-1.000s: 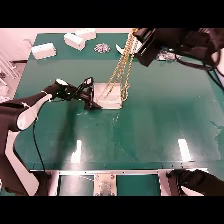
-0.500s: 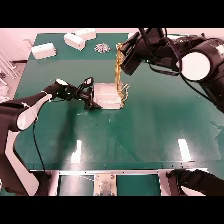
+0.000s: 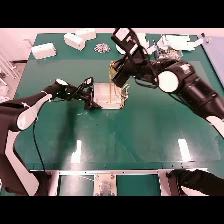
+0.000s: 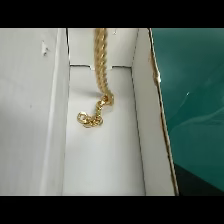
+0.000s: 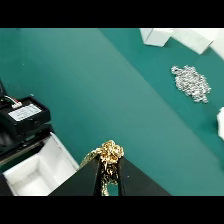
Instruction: Fold the box and place the chain.
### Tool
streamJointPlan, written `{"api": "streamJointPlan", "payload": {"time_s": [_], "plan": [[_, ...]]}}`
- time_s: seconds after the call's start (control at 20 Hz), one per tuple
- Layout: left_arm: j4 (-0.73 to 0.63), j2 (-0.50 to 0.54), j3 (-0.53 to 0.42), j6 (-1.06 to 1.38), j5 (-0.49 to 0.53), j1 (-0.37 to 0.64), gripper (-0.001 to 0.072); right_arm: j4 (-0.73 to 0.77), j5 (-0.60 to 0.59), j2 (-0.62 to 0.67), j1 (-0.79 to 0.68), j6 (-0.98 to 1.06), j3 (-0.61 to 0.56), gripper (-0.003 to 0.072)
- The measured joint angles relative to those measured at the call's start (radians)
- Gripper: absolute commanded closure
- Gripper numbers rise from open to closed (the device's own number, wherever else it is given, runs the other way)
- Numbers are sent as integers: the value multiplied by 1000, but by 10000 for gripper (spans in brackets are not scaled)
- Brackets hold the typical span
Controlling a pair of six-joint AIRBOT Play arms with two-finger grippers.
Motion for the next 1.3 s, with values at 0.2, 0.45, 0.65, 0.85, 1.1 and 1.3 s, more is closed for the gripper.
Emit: {"api": "streamJointPlan", "payload": {"time_s": [0.2,0.45,0.65,0.85,1.1,1.3], "plan": [[0,0,0,0,0,0,79,76,-33,-26,9,-33,-10,689],[0,0,0,0,0,0,79,-100,-21,46,0,31,-2,689],[0,0,0,0,0,0,79,-274,74,130,-16,133,-1,688],[0,0,0,0,0,0,79,-326,117,196,-21,169,5,690],[0,0,0,0,0,0,79,-303,131,217,-7,181,10,690],[0,0,0,0,0,0,79,-269,112,198,9,182,9,690]]}}
